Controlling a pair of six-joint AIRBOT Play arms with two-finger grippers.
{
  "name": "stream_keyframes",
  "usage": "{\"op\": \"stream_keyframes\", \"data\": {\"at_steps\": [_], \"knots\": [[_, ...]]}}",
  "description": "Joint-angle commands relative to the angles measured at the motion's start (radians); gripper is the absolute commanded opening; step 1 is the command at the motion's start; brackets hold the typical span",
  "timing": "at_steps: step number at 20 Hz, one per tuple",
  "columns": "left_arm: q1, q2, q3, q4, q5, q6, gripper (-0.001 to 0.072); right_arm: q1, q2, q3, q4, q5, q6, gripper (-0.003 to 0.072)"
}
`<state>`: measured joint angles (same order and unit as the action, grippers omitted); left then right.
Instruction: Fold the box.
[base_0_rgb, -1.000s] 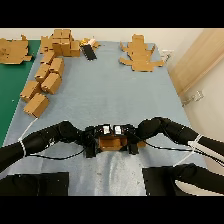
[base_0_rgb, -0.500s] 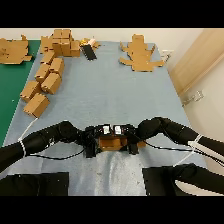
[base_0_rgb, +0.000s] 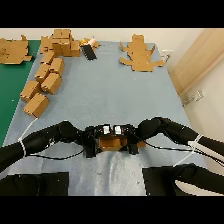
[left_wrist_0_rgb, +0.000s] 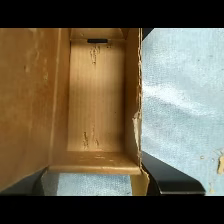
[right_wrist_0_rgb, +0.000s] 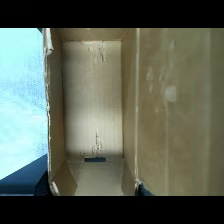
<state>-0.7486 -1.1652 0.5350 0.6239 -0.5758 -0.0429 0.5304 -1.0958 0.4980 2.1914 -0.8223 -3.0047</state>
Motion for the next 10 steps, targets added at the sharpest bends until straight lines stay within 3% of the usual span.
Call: {"op": "stream_keyframes", "data": {"at_steps": [1, 10], "knots": [[0.000, 0.000, 0.000, 0.000, 0.000, -0.001, 0.0472, -0.001, 0.005, 0.004, -0.012, -0.016, 0.022, 0.0712], [0.001, 0.000, 0.000, 0.000, 0.000, -0.001, 0.0472, -0.100, 0.101, 0.014, -0.139, -0.062, 0.115, 0.0712]]}}
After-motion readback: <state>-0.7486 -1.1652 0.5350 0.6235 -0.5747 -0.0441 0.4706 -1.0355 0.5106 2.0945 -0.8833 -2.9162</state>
